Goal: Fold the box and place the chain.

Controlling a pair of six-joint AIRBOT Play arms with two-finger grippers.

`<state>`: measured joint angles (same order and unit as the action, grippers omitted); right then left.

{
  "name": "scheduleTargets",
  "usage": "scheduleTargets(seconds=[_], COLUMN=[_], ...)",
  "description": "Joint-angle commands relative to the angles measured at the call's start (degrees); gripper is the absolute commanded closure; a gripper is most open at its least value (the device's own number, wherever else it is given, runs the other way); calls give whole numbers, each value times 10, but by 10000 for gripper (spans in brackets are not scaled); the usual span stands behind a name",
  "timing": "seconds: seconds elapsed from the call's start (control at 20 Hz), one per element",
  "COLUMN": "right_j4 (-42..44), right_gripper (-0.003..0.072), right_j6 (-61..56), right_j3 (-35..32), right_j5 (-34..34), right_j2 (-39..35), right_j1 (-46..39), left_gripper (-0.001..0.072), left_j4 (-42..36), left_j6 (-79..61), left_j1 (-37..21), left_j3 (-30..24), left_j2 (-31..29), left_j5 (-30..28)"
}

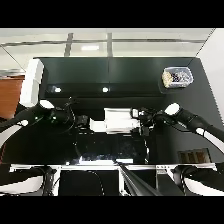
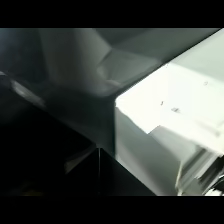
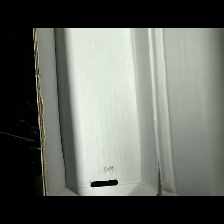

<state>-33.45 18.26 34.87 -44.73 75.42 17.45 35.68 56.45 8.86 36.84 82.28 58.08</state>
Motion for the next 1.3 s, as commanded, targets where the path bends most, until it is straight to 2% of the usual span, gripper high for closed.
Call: scheduleTargets(seconds=[0.0, 0.2, 0.3, 0.35, 0.4, 0.45, 0.5, 0.55, 0.6, 0.65, 0.9, 1.0, 1.05, 1.25], right_j4=[0, 0, 0, 0, 0, 0, 0, 0, 0, 0, 0, 0, 0, 0], right_gripper=[548, 548, 548, 548, 548, 548, 548, 548, 548, 548, 548, 548, 548, 548], right_j6=[0, 0, 0, 0, 0, 0, 0, 0, 0, 0, 0, 0, 0, 0], right_j3=[0, 0, 0, 0, 0, 0, 0, 0, 0, 0, 0, 0, 0, 0], right_j5=[0, 0, 0, 0, 0, 0, 0, 0, 0, 0, 0, 0, 0, 0], right_j2=[0, 0, 0, 0, 0, 0, 0, 0, 0, 0, 0, 0, 0, 0], right_j1=[0, 0, 0, 0, 0, 0, 0, 0, 0, 0, 0, 0, 0, 0], left_gripper=[683, 683, 682, 659, 517, 320, 198, 193, 140, 8, 2, 96, 120, 142], left_j4=[-47, -83, -94, -98, -100, -103, -105, -111, -119, -126, -126, -125, -123, -80], left_j6=[-7, -49, -70, -72, -71, -71, -71, -71, -71, -71, -69, -69, -69, -21], left_j1=[16, 36, 25, 21, 18, 17, 18, 18, 18, 18, 41, 62, 70, 77], left_j3=[0, 0, 1, 4, 9, 15, 22, 29, 37, 44, 70, 76, 81, 107], left_j2=[23, 28, 28, 28, 28, 28, 28, 28, 28, 28, 28, 28, 28, 27], left_j5=[-9, -1, 23, 40, 56, 71, 83, 90, 95, 97, 101, 101, 101, 100])
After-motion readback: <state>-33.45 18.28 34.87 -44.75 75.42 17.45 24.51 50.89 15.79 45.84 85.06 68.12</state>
